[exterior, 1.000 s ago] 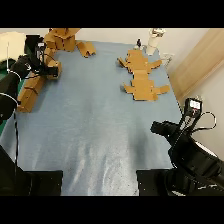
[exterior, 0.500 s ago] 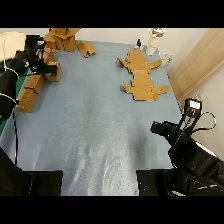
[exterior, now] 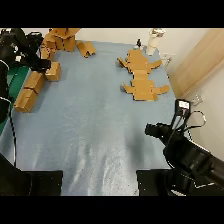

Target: Fold the box.

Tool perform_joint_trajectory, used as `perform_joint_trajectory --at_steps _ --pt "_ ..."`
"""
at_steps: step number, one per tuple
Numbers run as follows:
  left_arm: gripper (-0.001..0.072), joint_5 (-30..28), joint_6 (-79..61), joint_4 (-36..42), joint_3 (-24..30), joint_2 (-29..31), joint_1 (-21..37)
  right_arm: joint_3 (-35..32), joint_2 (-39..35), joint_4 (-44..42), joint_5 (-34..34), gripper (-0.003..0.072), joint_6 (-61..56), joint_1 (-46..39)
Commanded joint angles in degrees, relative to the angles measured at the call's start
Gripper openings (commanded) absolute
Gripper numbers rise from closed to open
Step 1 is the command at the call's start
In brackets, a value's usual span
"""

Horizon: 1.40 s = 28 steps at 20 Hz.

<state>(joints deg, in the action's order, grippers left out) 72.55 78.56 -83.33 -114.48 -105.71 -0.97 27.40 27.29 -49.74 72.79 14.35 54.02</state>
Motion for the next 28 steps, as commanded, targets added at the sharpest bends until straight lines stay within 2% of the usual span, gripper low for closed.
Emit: perform_joint_trajectory --at_steps 1,4,7,9,11,13,14,17,19,28 --pt "0.0007 9.25 0.83 0.42 0.63 2.67 -3.06 1.73 6.56 -9.2 -7.17 0.0003 9.09 -7.17" --pt "0.0006 7.78 0.81 -0.26 9.22 8.57 -9.4 10.43 17.4 -24.55 -11.43 0.0003 30.18 -20.28" --pt "0.0006 2.38 2.78 -0.48 24.22 17.31 -16.2 23.1 30.34 -41.48 -10.32 0.0003 47.82 -28.87" --pt "0.0006 -2.71 5.51 -0.52 37.24 24.52 -20.06 29.75 37.99 -48.57 -9.73 0.0003 53.37 -28.85" --pt "0.0006 -9.77 8.92 -0.48 49.99 32.3 -22.88 33.92 44.52 -49.88 -9.33 0.0003 55.23 -26.6" --pt "0.0006 -13.25 11.15 -0.22 58.1 37.97 -24.33 36.04 49.81 -49.09 -8.74 0.0003 55.19 -24.15" --pt "0.0006 -12.66 11.32 -0.24 59.78 39.26 -24.81 36.41 51.84 -49.09 -8.66 0.0003 55.21 -23.17" --pt "0.0007 -11.69 12.7 0.04 60.08 39.36 -25.14 36.44 55.6 -48.98 -8.44 0.0003 55.23 -21.14" --pt "0.0011 -13.27 12.83 0.07 60.06 39.36 -25.11 36.46 55.89 -49.09 -8.94 0.0003 55.41 -21.03" --pt "0.0012 -12.55 12.96 0.66 60.06 39.36 -25.11 36.44 55.84 -49.07 -7.87 0.0003 55.36 -21.18"
